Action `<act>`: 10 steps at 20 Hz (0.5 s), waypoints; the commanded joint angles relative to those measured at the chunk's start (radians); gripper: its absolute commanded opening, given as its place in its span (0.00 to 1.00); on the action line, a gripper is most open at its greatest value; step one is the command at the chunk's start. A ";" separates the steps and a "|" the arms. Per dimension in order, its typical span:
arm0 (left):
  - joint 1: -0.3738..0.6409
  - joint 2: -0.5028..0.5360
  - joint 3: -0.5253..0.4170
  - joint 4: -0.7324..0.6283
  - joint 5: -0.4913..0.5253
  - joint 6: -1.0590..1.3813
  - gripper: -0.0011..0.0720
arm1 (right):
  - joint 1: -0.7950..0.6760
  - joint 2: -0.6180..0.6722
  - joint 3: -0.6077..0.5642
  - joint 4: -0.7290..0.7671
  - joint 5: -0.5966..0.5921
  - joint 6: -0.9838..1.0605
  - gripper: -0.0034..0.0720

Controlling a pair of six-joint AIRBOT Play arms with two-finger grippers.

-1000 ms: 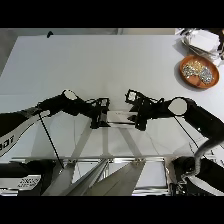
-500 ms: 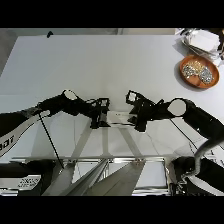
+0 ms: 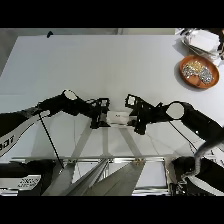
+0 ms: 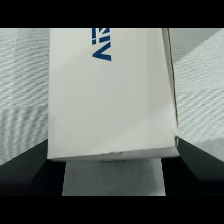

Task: Fold the box and place the chain.

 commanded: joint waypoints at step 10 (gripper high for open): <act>0.000 0.000 0.001 -0.001 0.000 -0.001 0.48 | 0.003 0.086 -0.001 0.018 -0.050 -0.029 0.60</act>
